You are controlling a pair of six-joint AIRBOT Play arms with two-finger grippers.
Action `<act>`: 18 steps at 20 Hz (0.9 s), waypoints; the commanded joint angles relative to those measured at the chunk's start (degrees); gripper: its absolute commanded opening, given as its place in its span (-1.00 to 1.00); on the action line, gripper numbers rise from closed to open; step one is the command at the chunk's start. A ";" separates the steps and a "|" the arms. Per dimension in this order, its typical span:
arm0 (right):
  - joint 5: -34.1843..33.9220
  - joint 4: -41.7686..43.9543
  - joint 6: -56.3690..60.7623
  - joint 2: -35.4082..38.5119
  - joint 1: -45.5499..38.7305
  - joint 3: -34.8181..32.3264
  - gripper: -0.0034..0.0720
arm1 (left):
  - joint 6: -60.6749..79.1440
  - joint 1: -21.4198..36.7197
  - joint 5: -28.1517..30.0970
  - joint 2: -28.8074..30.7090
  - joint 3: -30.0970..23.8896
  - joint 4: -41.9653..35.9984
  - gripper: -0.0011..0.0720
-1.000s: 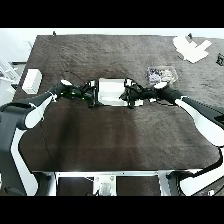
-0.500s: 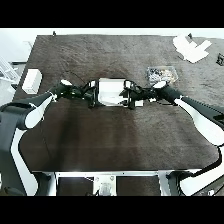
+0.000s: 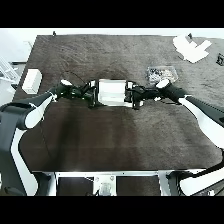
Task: Fold the box and place the chain.
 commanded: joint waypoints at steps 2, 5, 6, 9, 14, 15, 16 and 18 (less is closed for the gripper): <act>4.48 -8.79 12.13 6.27 -0.57 0.02 -0.89 | 0.13 0.00 0.07 0.00 -0.02 0.02 0.15; 4.76 -9.11 26.80 12.22 -3.10 0.04 -0.89 | 0.13 0.00 0.04 0.00 -0.02 0.02 0.16; 4.79 -9.27 35.39 13.49 -5.05 0.07 -0.89 | 0.13 0.00 0.07 0.00 -0.02 0.02 0.15; 5.88 -9.22 58.97 14.62 -13.49 0.00 -0.89 | 0.13 0.00 0.07 0.00 -0.02 0.02 0.15; 8.96 -8.24 75.91 10.45 -23.54 -1.42 -0.90 | 0.15 0.00 0.07 0.00 -0.02 -0.15 0.15; 10.23 -6.75 76.61 8.72 -24.11 -1.42 -0.90 | 0.15 0.00 0.07 0.00 0.00 -0.15 0.15; 11.04 -5.33 76.61 7.04 -24.28 -1.42 -0.90 | 0.15 0.00 0.07 0.00 -0.02 -0.17 0.15; 11.32 -2.71 76.61 4.66 -23.87 -1.42 -0.90 | 0.13 0.00 0.07 0.00 -0.02 -0.17 0.15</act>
